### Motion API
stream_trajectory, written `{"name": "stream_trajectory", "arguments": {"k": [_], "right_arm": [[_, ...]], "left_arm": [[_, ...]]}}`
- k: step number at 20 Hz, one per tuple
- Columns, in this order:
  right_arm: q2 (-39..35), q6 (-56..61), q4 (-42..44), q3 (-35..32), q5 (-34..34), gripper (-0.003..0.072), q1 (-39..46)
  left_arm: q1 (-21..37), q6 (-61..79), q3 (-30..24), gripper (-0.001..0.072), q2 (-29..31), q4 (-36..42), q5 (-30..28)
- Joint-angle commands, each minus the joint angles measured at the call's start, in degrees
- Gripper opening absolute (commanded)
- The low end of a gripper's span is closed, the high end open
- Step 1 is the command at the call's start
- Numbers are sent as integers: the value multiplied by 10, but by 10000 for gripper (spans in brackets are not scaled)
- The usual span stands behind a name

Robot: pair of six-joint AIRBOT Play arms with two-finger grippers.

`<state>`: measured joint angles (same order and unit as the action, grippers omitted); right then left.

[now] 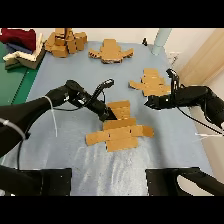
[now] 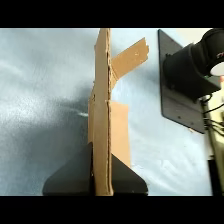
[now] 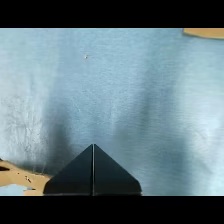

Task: Fold the box.

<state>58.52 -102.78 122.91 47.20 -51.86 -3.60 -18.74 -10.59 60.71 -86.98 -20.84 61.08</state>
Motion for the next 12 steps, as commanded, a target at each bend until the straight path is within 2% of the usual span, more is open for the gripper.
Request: {"name": "stream_trajectory", "arguments": {"k": [1,4,12], "right_arm": [[6,10,-6,6,2,4,-12],[15,9,-1,6,15,4,-19],[24,8,-1,6,15,4,-19]], "left_arm": [[-35,87,-86,5,74,1,-144],[-67,144,-113,9,82,-5,-200],[-78,162,-113,11,77,-15,-200]]}}
